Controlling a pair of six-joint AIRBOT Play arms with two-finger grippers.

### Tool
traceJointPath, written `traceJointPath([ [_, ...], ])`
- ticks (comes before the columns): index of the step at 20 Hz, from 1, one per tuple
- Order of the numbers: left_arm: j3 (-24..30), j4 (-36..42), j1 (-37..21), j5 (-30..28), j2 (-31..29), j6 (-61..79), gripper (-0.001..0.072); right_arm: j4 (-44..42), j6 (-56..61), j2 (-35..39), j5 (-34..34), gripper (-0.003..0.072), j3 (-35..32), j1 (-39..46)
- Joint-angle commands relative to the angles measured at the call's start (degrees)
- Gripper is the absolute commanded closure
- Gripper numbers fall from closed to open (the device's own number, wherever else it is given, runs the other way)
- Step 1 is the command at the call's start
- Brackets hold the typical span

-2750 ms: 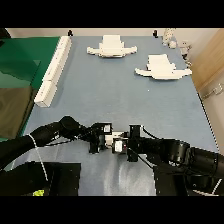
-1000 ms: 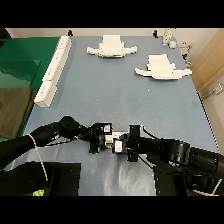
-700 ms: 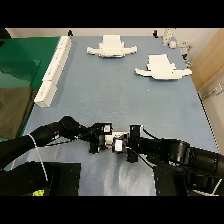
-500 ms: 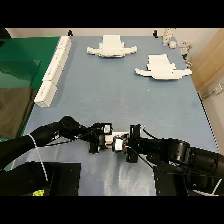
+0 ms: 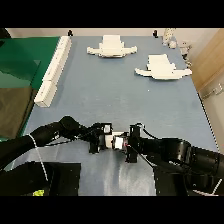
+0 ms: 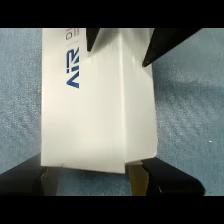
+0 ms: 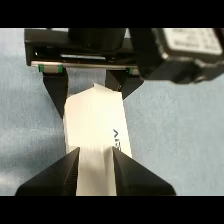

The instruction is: Fold the box.

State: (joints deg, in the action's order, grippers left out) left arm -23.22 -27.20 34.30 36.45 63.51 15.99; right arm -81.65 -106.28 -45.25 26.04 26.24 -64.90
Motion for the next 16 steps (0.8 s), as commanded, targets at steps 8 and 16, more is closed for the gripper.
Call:
traceJointPath([
  [8, 0.0, 0.02, 0.0, 0.0, -0.02, 0.0, 0.0221, 4.46, 0.0, 0.33, 2.89, 0.0313, 0.61, -0.04],
  [16, 0.0, 0.02, 0.0, 0.0, -0.02, 0.0, 0.0221, 5.57, 0.0, -0.2, 3.63, 0.0313, 2.12, -0.04],
])
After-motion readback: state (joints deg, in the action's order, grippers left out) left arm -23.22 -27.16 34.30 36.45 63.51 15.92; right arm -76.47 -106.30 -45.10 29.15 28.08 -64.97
